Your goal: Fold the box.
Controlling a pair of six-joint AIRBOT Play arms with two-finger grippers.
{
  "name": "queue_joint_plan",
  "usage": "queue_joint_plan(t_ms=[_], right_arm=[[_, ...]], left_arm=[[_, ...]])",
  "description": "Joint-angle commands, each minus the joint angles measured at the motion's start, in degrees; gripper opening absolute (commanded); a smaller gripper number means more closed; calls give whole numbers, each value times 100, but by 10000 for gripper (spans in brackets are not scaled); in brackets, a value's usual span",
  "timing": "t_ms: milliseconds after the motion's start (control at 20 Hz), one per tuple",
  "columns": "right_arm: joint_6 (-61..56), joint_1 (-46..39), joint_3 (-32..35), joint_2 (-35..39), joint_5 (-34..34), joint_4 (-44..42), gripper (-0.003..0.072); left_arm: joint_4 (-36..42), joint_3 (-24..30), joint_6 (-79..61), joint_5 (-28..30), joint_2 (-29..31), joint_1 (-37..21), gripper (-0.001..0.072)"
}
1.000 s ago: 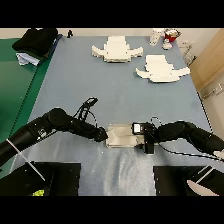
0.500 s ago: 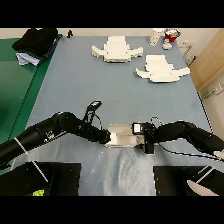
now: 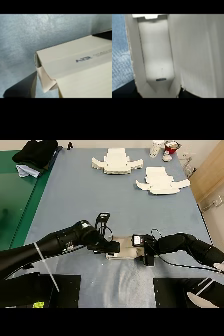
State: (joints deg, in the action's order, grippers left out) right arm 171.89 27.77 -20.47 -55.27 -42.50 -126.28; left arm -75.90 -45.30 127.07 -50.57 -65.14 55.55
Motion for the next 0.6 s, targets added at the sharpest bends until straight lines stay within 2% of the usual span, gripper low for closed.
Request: queue_joint_plan(t_ms=[0, 350, 550], right_arm=[[0, 2, -4, -2, 0, 0, 509], [0, 2, -4, -2, 0, 0, 508], [0, 2, -4, -2, 0, 0, 508]], left_arm=[[-734, -509, 1215, -525, -474, 417, 383], [-815, -1104, 1823, -1043, -1300, 627, 383], [-844, -1154, 2061, -1156, -1419, 627, 382]])
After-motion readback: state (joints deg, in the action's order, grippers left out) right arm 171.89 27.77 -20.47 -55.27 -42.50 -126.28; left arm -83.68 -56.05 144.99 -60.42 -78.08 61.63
